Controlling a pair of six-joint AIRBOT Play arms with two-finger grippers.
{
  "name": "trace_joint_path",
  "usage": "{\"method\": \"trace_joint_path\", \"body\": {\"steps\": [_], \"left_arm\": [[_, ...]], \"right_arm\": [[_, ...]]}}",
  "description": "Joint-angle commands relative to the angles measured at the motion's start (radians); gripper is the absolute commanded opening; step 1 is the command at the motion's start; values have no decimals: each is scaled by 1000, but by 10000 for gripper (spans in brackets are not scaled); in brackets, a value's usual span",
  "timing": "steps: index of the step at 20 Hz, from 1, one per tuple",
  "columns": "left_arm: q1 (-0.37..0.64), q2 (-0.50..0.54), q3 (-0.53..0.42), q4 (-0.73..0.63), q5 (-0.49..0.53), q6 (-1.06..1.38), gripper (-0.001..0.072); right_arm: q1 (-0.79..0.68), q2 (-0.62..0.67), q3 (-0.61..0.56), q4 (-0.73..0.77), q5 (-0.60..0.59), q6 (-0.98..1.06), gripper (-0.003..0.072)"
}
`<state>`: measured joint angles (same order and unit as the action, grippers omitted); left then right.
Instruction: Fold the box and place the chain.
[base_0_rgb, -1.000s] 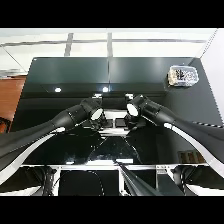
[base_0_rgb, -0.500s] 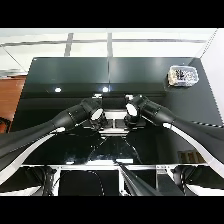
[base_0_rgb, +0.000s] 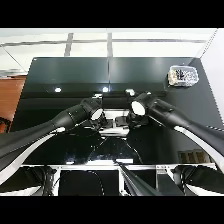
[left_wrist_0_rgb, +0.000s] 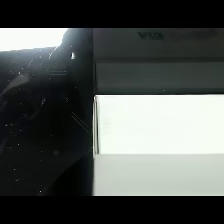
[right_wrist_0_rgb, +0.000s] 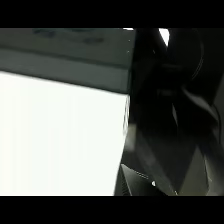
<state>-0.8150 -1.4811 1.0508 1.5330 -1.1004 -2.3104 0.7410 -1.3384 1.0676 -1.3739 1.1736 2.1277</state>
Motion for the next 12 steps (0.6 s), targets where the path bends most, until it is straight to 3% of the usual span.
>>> {"method": "trace_joint_path", "body": {"steps": [1,4,6,8,10,11,12], "left_arm": [[1,0,0,0,-1,-1,25],[1,0,0,0,0,-1,25],[2,0,0,0,-1,-1,26],[2,0,0,0,0,-1,26],[2,0,0,0,0,-1,25],[2,0,0,0,0,-1,25],[2,0,0,0,0,-1,25]], "right_arm": [[1,176,0,-102,65,-41,264],[0,315,-1,-502,205,-41,264],[-29,339,-2,-779,278,-48,263],[-122,338,-25,-872,178,-68,264],[-266,336,-83,-839,-39,-40,268],[-338,328,-117,-810,-137,6,467],[-413,308,-148,-760,-216,10,712]]}}
